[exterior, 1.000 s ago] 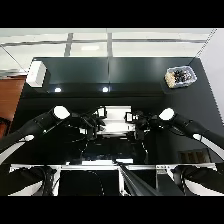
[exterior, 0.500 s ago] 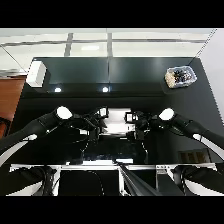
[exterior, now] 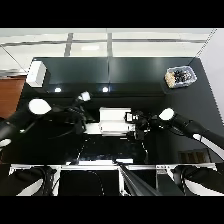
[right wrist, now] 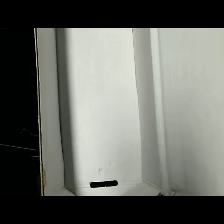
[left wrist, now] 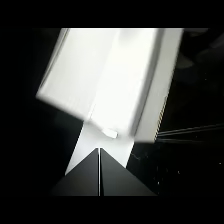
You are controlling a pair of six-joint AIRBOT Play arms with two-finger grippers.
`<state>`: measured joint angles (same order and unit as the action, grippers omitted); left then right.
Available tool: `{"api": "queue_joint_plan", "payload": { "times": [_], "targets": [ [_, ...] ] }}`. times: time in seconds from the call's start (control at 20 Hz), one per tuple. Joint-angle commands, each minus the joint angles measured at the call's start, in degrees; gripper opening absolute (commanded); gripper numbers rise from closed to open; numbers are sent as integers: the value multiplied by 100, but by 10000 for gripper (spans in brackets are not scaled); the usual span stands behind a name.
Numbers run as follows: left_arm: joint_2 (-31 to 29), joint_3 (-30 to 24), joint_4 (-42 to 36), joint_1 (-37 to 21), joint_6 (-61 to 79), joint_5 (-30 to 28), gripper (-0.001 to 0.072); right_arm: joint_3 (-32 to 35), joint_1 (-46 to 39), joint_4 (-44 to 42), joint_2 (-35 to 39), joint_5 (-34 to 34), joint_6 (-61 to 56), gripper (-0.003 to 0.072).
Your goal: Fold the box and place the chain.
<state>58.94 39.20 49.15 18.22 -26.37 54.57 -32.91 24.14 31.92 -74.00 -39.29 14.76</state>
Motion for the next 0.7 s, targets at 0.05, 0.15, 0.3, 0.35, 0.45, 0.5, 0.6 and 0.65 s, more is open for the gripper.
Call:
{"api": "queue_joint_plan", "payload": {
  "times": [0.05,0.15,0.3,0.35,0.45,0.5,0.6,0.65],
  "targets": [
    [-369,-195,1696,-1191,-4087,772,25,-4,0,4,-2,-11,4,57],
    [-155,-546,1567,-1818,-5320,1023,26,-2,0,4,-2,-11,7,56],
    [490,-1019,-17,-2684,-4701,1370,26,-2,2,4,-2,-11,7,57],
    [743,-1126,-601,-2865,-4286,1384,26,-4,0,4,-2,-11,7,57],
    [1224,-1165,-1377,-2896,-3757,1296,25,-2,0,4,-2,-11,7,57],
    [1427,-1163,-1639,-2798,-3622,1204,25,-2,0,4,-2,-11,7,57],
    [1781,-1099,-1749,-2402,-3547,916,25,-4,0,4,-2,-11,7,57],
    [1921,-1038,-1751,-2144,-3545,739,25,-2,0,4,-2,-11,7,57]
  ]
}}
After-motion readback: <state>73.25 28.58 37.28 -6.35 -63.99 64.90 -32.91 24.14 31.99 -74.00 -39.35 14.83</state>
